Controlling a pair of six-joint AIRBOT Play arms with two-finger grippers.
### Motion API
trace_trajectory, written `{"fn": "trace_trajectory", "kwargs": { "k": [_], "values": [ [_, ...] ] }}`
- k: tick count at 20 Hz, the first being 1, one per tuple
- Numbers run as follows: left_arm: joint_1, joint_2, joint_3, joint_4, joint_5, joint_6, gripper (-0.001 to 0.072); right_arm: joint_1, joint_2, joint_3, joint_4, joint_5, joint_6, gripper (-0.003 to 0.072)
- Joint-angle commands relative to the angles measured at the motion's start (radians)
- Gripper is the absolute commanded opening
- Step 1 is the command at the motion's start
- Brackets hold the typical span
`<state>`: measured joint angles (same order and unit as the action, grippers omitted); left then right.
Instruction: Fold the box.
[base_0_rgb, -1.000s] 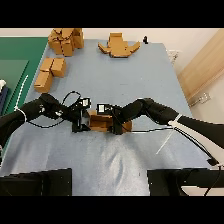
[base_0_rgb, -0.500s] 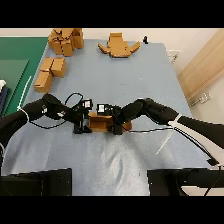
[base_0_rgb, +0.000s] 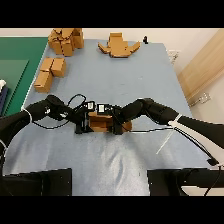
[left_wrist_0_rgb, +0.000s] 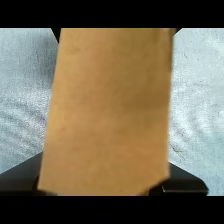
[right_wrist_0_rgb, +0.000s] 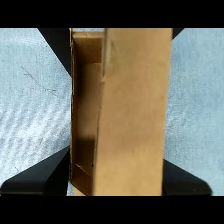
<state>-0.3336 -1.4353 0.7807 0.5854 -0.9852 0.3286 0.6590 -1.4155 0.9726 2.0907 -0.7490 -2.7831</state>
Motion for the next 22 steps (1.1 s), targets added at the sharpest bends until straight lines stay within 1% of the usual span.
{"fn": "trace_trajectory", "kwargs": {
  "k": [1, 2, 3, 5, 7, 14, 17, 18, 19, 20, 21, 22],
  "values": [
    [-0.002, -0.001, 0.000, 0.001, -0.003, -0.005, 0.0250, 0.000, 0.000, 0.000, 0.000, 0.000, 0.001, 0.0604],
    [-0.002, -0.001, 0.000, 0.001, -0.002, -0.005, 0.0250, -0.001, 0.000, 0.001, -0.002, 0.000, 0.008, 0.0699],
    [-0.002, -0.001, 0.000, 0.002, -0.002, -0.005, 0.0250, -0.003, 0.000, 0.001, -0.013, 0.000, 0.013, 0.0718],
    [-0.002, -0.001, 0.000, 0.002, -0.003, -0.006, 0.0250, -0.015, 0.006, 0.001, -0.066, -0.005, 0.111, 0.0719],
    [-0.002, -0.001, 0.000, 0.002, -0.005, -0.007, 0.0250, -0.038, 0.023, 0.001, -0.115, -0.035, 0.190, 0.0719],
    [-0.002, -0.001, 0.000, 0.002, -0.006, -0.007, 0.0250, -0.124, 0.077, 0.000, -0.119, -0.264, 0.195, 0.0719],
    [-0.002, -0.001, -0.001, 0.002, -0.014, -0.008, 0.0250, -0.126, 0.091, 0.001, -0.090, -0.272, 0.203, 0.0718],
    [-0.002, -0.001, 0.000, 0.002, -0.016, -0.008, 0.0251, -0.126, 0.100, 0.001, -0.070, -0.273, 0.206, 0.0707],
    [-0.002, -0.001, 0.000, 0.002, -0.016, -0.008, 0.0250, -0.126, 0.113, 0.003, -0.067, -0.273, 0.245, 0.0658],
    [-0.002, -0.001, 0.000, 0.002, -0.016, -0.008, 0.0250, -0.127, 0.126, 0.007, -0.073, -0.273, 0.283, 0.0454],
    [-0.002, -0.001, 0.000, 0.002, -0.017, -0.008, 0.0250, -0.130, 0.142, 0.011, -0.086, -0.274, 0.326, 0.0055],
    [-0.002, -0.001, 0.000, 0.002, -0.017, -0.008, 0.0250, -0.130, 0.156, 0.012, -0.085, -0.251, 0.403, 0.0009]
  ]
}}
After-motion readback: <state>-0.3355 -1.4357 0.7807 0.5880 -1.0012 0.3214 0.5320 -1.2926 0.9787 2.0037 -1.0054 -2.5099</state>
